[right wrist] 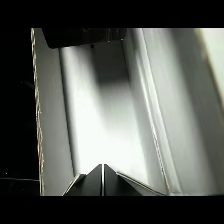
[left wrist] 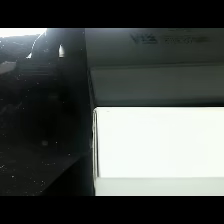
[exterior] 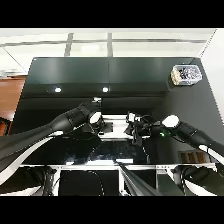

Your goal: Fold the box and place the chain.

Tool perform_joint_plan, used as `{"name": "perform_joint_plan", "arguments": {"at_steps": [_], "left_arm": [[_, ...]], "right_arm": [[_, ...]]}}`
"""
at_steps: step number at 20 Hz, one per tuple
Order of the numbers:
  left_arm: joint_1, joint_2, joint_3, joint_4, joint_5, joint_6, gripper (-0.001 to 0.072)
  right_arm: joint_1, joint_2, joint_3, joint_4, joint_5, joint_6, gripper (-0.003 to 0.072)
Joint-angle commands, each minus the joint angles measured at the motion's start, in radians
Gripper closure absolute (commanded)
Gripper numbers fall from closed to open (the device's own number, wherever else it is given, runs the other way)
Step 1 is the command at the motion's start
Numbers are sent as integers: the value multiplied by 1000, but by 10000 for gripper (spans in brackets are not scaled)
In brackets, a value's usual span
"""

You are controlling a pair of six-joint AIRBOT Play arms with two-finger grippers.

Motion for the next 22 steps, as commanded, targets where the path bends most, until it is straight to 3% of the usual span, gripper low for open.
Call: {"name": "perform_joint_plan", "arguments": {"at_steps": [1, 4, 7, 9, 11, 13, 17, 20, 22], "left_arm": [[1, -1, 0, 0, -2, 2, 683], [1, -1, 0, 0, -2, 2, 683], [1, -1, 0, 0, -2, 2, 683], [1, -1, 0, -1, -2, 2, 683], [1, -1, 0, -1, -2, 2, 683], [1, -1, 0, -1, -2, 2, 683], [1, -1, 0, -3, -2, 2, 683], [1, -1, 0, -4, -2, 2, 683], [1, -1, 0, -3, -2, 2, 683]], "right_arm": [[-43, 27, 2, -24, 18, 411, 676], [-201, 133, 39, -160, 216, 750, 676], [-442, 219, 68, -275, 404, 956, 676], [-608, 222, 60, -410, 405, 1009, 676], [-733, 221, 26, -516, 289, 1170, 676], [-822, 208, -12, -507, 232, 1305, 676], [-770, 112, -44, -419, 337, 1286, 676], [-649, 2, -44, -261, 423, 1142, 676], [-556, -54, -43, -164, 416, 1083, 676]]}}
